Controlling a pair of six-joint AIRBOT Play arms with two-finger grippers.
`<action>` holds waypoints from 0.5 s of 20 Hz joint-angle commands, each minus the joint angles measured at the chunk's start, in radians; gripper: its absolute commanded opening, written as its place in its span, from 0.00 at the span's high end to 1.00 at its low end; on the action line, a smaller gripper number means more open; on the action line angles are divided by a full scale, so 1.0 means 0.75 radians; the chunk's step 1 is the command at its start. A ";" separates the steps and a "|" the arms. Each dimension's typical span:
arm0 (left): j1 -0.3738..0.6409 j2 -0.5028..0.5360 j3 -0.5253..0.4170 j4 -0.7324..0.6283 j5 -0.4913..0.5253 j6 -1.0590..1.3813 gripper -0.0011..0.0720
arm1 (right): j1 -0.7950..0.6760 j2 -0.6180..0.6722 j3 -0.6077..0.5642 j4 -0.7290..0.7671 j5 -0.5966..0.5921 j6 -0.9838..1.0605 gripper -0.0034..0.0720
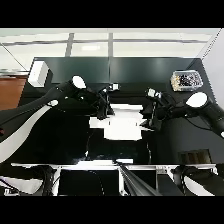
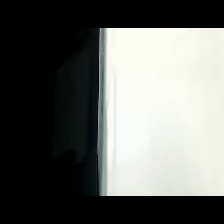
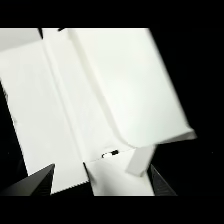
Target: Fold the box and place the chain.
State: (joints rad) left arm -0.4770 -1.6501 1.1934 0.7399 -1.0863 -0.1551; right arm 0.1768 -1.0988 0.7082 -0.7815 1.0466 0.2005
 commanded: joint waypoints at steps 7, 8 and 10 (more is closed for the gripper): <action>0.040 -0.041 -0.023 0.017 0.050 0.021 0.95 | 0.058 -0.001 -0.084 -0.149 -0.073 -0.055 0.02; 0.044 -0.041 -0.032 0.017 0.051 0.022 0.95 | 0.058 -0.003 -0.084 -0.161 -0.082 -0.055 0.02; 0.042 -0.041 -0.041 0.041 0.049 0.021 0.95 | 0.058 -0.018 -0.084 -0.173 -0.090 -0.055 0.02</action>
State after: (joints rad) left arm -0.4526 -1.6794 1.1725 0.7525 -1.0531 -0.1383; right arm 0.2188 -1.1034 0.6476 -0.8875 0.9909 0.1608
